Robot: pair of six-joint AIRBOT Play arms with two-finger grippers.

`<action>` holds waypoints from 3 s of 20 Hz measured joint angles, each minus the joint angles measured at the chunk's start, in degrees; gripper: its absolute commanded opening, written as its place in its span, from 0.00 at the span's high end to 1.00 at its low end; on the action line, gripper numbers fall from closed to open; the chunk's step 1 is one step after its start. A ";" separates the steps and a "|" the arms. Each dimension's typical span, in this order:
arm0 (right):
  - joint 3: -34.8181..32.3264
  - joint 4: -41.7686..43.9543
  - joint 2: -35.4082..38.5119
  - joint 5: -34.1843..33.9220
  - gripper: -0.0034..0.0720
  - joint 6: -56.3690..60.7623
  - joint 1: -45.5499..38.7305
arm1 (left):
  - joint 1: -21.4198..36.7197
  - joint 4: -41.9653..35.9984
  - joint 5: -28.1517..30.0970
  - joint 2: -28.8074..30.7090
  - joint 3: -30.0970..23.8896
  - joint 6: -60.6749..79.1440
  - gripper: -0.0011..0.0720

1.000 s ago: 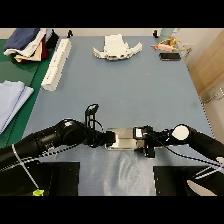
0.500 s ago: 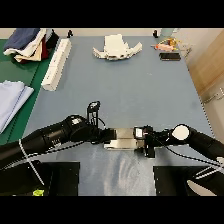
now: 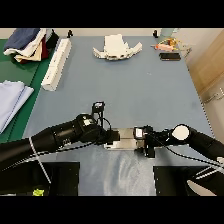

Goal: Fold the box.

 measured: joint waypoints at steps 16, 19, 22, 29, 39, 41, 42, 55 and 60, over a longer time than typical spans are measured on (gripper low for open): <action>0.00 -0.02 0.00 0.02 0.33 -0.02 0.00 | -4.96 3.17 -10.64 -8.81 8.94 -7.13 0.63; 0.00 -0.02 0.00 0.02 0.33 -0.02 0.00 | -4.96 3.26 -11.37 -9.33 9.27 -7.39 0.63; 0.00 -0.02 0.00 0.02 0.33 -0.02 0.00 | -4.92 3.45 -11.72 -10.78 9.77 -7.41 0.63; 0.00 0.00 0.00 0.02 0.33 0.00 0.00 | -4.83 5.90 -13.92 -15.10 13.22 -8.24 0.63; 0.00 0.00 0.00 0.02 0.33 0.00 0.00 | -4.55 7.50 -15.47 -18.05 14.62 -9.14 0.63; 0.00 0.00 -0.02 0.02 0.33 0.00 0.00 | -4.55 7.30 -15.17 -18.51 14.80 -9.25 0.67; 0.00 0.00 0.00 0.02 0.33 0.00 0.00 | -4.55 7.26 -15.15 -18.73 14.88 -9.33 0.67; 0.00 -0.02 0.00 0.02 0.33 -0.02 0.00 | -4.96 7.48 -15.76 -20.20 15.21 -13.55 0.96; 0.00 0.00 0.00 0.02 0.33 0.02 0.00 | -4.98 7.28 -14.86 -20.26 16.31 -11.43 0.27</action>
